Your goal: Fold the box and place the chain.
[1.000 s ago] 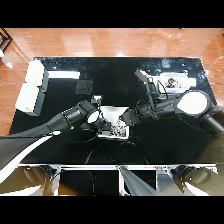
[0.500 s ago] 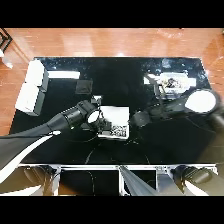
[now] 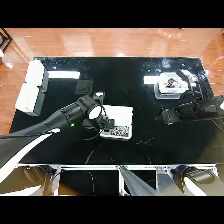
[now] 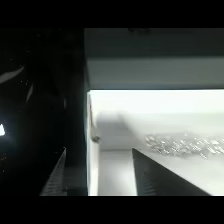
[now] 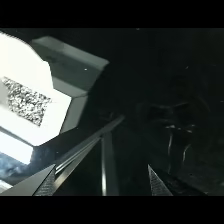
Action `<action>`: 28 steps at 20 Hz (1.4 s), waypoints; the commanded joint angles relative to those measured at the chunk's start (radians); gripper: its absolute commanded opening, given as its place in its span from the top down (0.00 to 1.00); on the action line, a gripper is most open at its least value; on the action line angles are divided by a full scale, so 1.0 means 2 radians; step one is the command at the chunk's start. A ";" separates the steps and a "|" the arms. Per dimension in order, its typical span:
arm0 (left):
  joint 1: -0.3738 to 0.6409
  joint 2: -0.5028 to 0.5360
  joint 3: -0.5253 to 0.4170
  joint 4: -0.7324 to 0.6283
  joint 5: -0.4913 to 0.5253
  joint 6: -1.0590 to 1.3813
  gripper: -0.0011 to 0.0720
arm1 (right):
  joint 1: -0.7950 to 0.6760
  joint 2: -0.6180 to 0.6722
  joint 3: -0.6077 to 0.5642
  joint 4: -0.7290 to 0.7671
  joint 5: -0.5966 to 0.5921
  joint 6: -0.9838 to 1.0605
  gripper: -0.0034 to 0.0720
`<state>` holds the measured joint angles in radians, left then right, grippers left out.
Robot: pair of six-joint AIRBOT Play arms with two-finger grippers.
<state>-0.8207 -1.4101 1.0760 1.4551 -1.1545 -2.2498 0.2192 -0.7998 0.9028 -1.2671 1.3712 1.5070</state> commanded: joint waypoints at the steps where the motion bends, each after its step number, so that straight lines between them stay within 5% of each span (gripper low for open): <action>1: 0.000 0.031 0.014 0.004 -0.039 0.033 0.20 | -0.006 0.004 0.000 -0.010 -0.016 0.000 0.02; 7: 0.000 0.154 0.014 -0.010 -0.131 0.216 0.20 | -0.006 0.004 -0.001 -0.021 -0.028 0.002 0.02; 11: 0.033 0.247 0.006 0.018 -0.133 0.272 0.20 | -0.006 0.004 -0.001 -0.019 0.015 0.038 0.02; 20: 0.210 0.366 -0.197 -0.006 -0.049 0.286 0.20 | -0.006 0.004 -0.001 0.009 0.017 0.119 0.02; 24: 0.278 0.360 -0.207 -0.113 -0.011 0.350 0.20 | -0.006 0.003 -0.001 0.056 -0.059 0.078 0.02; 28: 0.282 0.349 -0.207 -0.117 0.003 0.360 0.21 | -0.006 -0.079 0.033 0.085 -0.182 0.046 0.02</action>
